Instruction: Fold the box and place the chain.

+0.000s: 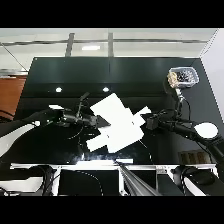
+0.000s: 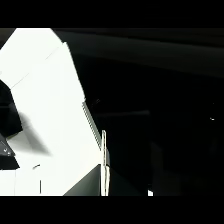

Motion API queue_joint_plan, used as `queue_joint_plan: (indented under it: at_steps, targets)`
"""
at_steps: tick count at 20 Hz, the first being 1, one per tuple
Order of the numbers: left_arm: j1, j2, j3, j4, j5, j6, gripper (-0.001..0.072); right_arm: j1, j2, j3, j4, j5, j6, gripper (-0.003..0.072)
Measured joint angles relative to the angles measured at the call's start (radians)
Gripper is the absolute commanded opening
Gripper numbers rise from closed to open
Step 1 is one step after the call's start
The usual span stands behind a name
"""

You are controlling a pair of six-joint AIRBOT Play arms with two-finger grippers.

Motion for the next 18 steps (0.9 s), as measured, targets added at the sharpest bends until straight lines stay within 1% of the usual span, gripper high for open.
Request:
queue_joint_plan:
  at_steps: [3,4,5,7,8,9,10,11,12,14,18]
  targets:
    - [-0.001,-0.023,0.024,0.022,-0.024,0.025,0.0665,0.000,0.000,0.000,0.000,0.000,0.003,0.0019]
    - [-0.002,-0.029,0.029,0.026,-0.037,0.034,0.0572,0.000,0.000,0.000,0.000,0.000,0.003,0.0019]
    - [-0.002,-0.034,0.032,0.030,-0.043,0.042,0.0453,0.000,0.000,0.000,0.000,0.000,0.004,0.0019]
    - [-0.002,-0.042,0.037,0.038,-0.055,0.057,0.0110,0.000,0.000,0.000,0.000,0.001,0.007,0.0020]
    - [-0.002,-0.044,0.039,0.039,-0.063,0.068,0.0029,0.000,0.000,0.000,0.000,0.002,0.008,0.0023]
    - [-0.001,-0.046,0.039,0.039,-0.069,0.081,0.0029,0.000,0.000,0.000,0.000,0.002,0.008,0.0076]
    - [0.000,-0.046,0.040,0.039,-0.074,0.084,0.0028,0.000,0.000,0.000,0.000,0.002,0.011,0.0346]
    - [0.001,-0.047,0.040,0.044,-0.069,0.093,0.0026,0.000,0.000,0.001,-0.001,0.003,0.013,0.0529]
    - [0.006,-0.048,0.041,0.044,-0.078,0.113,0.0026,0.000,0.000,0.003,-0.007,0.011,0.014,0.0581]
    - [0.017,-0.048,0.042,0.043,-0.117,0.142,0.0023,-0.004,0.000,0.023,-0.047,0.038,0.015,0.0581]
    - [0.039,-0.026,0.047,0.079,-0.159,0.169,0.0019,-0.073,0.000,0.131,-0.250,0.156,0.024,0.0580]
